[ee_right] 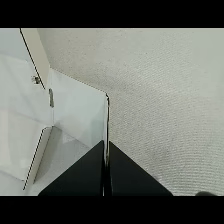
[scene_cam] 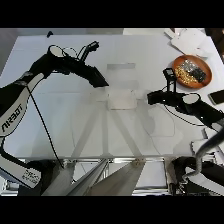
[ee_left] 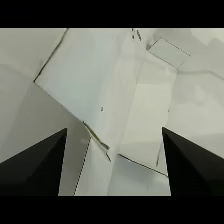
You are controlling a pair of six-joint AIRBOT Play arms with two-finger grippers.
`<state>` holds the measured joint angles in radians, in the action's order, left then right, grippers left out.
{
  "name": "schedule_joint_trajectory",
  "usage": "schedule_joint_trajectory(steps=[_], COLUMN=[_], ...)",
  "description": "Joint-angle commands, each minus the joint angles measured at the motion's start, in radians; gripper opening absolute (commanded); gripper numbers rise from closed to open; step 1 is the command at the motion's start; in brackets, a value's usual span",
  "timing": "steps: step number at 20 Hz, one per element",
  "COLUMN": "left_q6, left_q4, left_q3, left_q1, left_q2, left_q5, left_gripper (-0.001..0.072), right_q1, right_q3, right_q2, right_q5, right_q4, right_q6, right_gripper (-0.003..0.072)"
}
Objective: Fold the box and place the chain.
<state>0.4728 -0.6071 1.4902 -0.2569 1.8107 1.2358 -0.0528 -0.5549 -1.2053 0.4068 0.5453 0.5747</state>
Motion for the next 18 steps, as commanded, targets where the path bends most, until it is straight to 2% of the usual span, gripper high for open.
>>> schedule_joint_trajectory(steps=[1,7,8,9,13,16,17,18], left_q6=[-0.029,-0.099,-0.117,-0.133,-0.159,-0.12,-0.098,-0.09], left_q4=[0.017,0.016,0.016,0.015,0.008,-0.019,-0.026,-0.041], left_q3=[0.004,0.004,0.004,0.004,0.025,0.123,0.149,0.168], left_q1=[-0.033,-0.058,-0.058,-0.058,-0.049,-0.042,-0.042,-0.043], left_q2=[0.03,0.033,0.034,0.035,0.066,0.127,0.142,0.155], left_q5=[-0.074,-0.155,-0.159,-0.158,-0.111,-0.006,-0.005,-0.004], left_gripper=[0.0639,0.0629,0.0618,0.0568,0.0558,0.0556,0.0529,0.0445], right_q1=[0.0,0.0,0.0,0.0,0.0,0.0,0.0,0.0], right_q3=[0.0,0.0,0.0,0.0,0.0,0.0,0.0,0.0], right_q2=[-0.001,-0.001,-0.001,-0.001,-0.001,-0.001,-0.001,-0.001], right_q5=[0.0,0.0,0.0,0.0,0.0,0.0,0.0,0.0], right_q4=[0.0,0.0,0.0,0.0,0.0,0.0,0.0,0.0], right_q6=[0.0,0.0,0.0,0.0,0.0,0.0,0.0,0.0], right_gripper=[0.0009,0.0009,0.0009,0.0009,0.0009,0.0009,0.0009,0.0009])
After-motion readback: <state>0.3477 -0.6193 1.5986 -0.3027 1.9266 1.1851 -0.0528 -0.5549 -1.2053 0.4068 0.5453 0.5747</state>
